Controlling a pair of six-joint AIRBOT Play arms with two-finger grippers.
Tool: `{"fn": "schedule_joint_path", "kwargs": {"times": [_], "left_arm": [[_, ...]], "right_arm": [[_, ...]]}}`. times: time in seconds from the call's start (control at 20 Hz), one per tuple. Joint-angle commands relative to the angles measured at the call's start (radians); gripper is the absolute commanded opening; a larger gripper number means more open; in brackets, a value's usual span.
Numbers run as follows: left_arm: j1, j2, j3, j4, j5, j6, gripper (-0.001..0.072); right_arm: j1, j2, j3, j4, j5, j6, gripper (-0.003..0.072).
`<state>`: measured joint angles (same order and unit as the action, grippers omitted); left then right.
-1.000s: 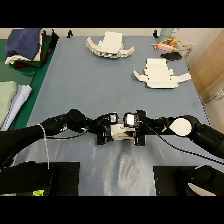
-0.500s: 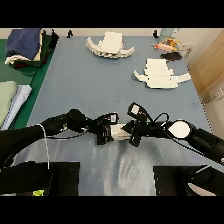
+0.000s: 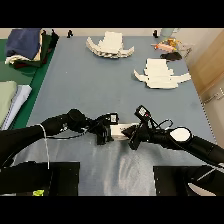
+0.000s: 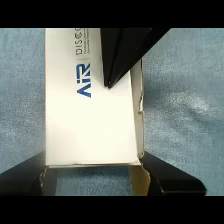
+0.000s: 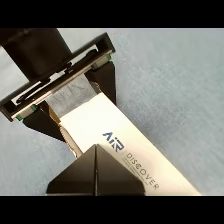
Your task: Fold the box.
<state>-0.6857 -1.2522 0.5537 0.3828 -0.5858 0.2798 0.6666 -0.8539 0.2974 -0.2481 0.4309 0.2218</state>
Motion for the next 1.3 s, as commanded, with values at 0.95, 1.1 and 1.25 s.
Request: {"fn": "schedule_joint_path", "kwargs": {"times": [0.95, 1.1, 1.25], "left_arm": [[0.000, 0.001, 0.000, -0.001, 0.000, -0.001, 0.0607], [0.000, 0.001, 0.000, -0.001, 0.000, -0.001, 0.0607], [0.000, 0.001, 0.000, -0.001, 0.000, -0.001, 0.0607]], "right_arm": [[0.000, 0.130, -0.044, 0.035, -0.094, -0.033, 0.0004], [0.000, 0.162, -0.045, 0.017, -0.153, -0.032, 0.0004], [0.000, 0.120, -0.045, 0.016, -0.156, -0.033, 0.0004]]}}
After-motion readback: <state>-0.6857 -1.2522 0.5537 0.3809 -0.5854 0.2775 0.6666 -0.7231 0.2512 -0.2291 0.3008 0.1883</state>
